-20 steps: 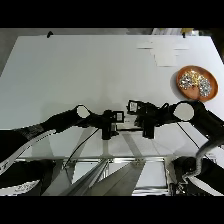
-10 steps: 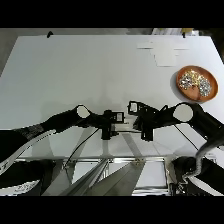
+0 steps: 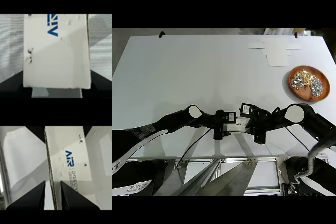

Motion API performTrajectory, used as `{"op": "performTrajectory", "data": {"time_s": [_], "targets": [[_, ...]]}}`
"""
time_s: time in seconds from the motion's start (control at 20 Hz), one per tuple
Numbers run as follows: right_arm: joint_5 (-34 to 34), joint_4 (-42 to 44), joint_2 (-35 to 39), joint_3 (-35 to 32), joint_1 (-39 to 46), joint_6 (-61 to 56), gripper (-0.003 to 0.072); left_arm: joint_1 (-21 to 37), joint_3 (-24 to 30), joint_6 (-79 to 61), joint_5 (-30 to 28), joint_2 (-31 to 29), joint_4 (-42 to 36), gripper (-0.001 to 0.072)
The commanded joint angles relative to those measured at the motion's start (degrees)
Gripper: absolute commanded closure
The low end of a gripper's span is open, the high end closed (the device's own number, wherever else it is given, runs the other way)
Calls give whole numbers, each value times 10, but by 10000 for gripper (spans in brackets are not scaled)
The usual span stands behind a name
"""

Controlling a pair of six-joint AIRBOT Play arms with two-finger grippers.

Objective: Fold the box and place the chain.

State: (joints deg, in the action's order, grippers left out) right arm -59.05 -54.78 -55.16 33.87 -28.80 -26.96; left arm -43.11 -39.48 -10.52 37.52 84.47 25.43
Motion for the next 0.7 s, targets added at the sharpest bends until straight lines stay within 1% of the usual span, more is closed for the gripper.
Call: {"op": "performTrajectory", "data": {"time_s": [0.0,0.05,0.1,0.15,0.35,0.65], "targets": [[-5,0,0,0,-1,0,531,0,0,1,0,0,-1,500],[-5,-1,0,0,-1,0,609,0,0,1,0,0,-1,500],[-1,-2,0,-1,-1,0,612,0,0,1,0,0,-1,500],[2,-5,0,-1,-1,0,645,0,0,1,0,0,-1,500],[15,-7,0,-2,-1,-1,651,0,0,1,0,0,-1,500],[27,-9,0,-25,-1,-2,652,0,0,1,0,0,-1,500]]}}
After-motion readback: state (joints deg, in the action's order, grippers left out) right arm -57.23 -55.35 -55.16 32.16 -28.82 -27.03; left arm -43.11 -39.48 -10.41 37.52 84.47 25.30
